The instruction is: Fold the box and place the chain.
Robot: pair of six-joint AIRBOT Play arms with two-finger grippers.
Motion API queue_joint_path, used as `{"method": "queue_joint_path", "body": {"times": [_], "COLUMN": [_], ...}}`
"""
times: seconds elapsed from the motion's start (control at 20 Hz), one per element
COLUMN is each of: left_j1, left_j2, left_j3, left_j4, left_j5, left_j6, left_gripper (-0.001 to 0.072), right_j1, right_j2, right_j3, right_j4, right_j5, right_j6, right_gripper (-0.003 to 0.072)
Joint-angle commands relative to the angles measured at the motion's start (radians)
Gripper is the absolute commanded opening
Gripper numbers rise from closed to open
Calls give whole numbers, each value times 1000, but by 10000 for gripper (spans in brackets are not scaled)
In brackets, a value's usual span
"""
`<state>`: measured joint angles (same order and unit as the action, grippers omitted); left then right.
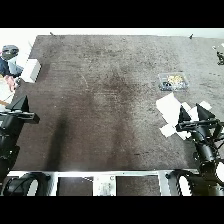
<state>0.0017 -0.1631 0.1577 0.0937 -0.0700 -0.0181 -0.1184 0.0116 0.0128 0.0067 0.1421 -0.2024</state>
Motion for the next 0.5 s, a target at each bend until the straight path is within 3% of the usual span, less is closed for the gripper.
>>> {"method": "queue_joint_path", "body": {"times": [0.0,0.3,0.45], "left_j1": [-1,-1,-1], "left_j2": [1,1,1], "left_j3": [-1,-1,-1], "left_j4": [0,0,0], "left_j5": [0,0,0], "left_j6": [0,0,0], "left_gripper": [13,13,13], "right_j1": [1,1,1], "right_j2": [1,0,-20], "right_j3": [1,8,69], "right_j4": [1,1,2], "right_j5": [2,11,-9], "right_j6": [0,0,5], "right_gripper": [550,550,550]}}
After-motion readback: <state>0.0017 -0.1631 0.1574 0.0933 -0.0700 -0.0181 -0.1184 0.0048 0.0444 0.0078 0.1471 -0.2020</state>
